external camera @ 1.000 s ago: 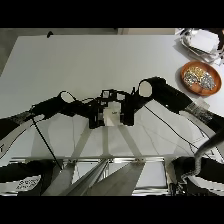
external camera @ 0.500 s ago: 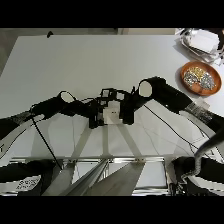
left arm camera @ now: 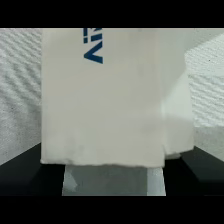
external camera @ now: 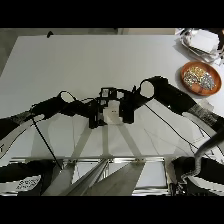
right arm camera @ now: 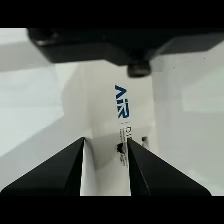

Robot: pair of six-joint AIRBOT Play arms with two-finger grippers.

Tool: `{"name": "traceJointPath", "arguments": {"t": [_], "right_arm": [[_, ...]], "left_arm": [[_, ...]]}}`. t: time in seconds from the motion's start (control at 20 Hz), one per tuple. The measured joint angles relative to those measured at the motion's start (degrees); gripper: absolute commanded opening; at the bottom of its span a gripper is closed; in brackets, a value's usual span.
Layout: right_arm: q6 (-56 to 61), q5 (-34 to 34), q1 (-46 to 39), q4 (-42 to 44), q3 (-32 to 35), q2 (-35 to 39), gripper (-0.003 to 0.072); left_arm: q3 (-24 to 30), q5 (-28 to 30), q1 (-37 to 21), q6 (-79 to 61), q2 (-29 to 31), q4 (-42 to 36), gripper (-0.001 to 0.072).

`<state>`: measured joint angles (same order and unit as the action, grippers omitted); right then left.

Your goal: Fold the box and place the chain.

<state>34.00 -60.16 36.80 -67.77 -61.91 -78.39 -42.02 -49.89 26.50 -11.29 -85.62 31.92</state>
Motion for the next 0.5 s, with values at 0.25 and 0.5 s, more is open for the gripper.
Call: {"name": "traceJointPath", "arguments": {"t": [0.25,0.5], "right_arm": [[0.0,1.6,0.0,-0.5,0.0,0.3,0.0217],[0.1,3.1,0.0,-0.8,0.0,0.2,0.0216]], "left_arm": [[0.0,0.0,0.0,0.1,0.0,-0.1,0.0212],[0.0,0.0,0.0,0.1,0.0,-0.1,0.0212]]}}
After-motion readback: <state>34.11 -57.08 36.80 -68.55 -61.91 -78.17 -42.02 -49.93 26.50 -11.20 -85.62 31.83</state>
